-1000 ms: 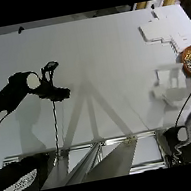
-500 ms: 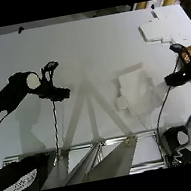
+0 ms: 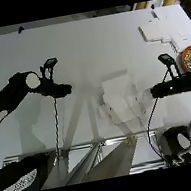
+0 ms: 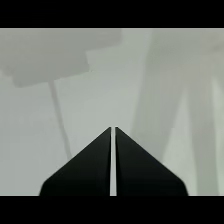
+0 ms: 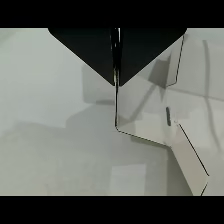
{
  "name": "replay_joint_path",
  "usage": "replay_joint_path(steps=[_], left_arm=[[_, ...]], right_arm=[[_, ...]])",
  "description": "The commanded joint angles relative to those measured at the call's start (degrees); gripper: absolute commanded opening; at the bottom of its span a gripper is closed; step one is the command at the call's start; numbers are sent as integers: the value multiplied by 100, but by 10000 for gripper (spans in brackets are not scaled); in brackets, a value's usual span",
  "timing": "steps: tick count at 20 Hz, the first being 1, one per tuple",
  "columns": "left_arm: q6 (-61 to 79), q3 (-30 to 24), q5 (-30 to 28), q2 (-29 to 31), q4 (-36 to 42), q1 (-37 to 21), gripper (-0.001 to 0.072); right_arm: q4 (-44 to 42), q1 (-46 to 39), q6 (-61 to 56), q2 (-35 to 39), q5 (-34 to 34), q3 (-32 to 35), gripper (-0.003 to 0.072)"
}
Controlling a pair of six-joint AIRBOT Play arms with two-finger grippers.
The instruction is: Fold the box and place the chain.
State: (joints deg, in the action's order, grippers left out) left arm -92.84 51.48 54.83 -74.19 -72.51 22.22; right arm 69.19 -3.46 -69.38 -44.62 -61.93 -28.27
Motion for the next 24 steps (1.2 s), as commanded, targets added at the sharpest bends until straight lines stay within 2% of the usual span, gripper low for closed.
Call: replay_joint_path(steps=[1,2,3,7,9,10,14,17,20,24], left_arm=[[348,0,-282,-4,518,4,226],[1023,0,-319,-11,922,4,457],[1755,0,-385,-46,1515,2,508],[4920,2,-205,-568,4771,4,507],[5759,9,173,-1001,5772,4,508],[6000,17,343,-1207,6013,4,508],[6179,372,796,-1976,5982,293,510],[5768,901,813,-2411,5348,660,513],[5259,1165,844,-2623,4813,765,514],[5230,1167,1016,-2680,4824,835,505]], right_arm=[[-59,114,-46,42,81,72,18],[-59,114,-46,42,79,72,18],[-59,114,-44,42,79,72,18],[-59,114,-44,44,81,72,18],[-61,114,-46,44,81,72,18],[-61,114,-44,42,85,72,18],[-59,114,-44,42,129,72,18],[-52,114,-42,44,157,72,18],[-44,114,-42,42,155,72,19],[-44,114,-42,44,153,72,19]])
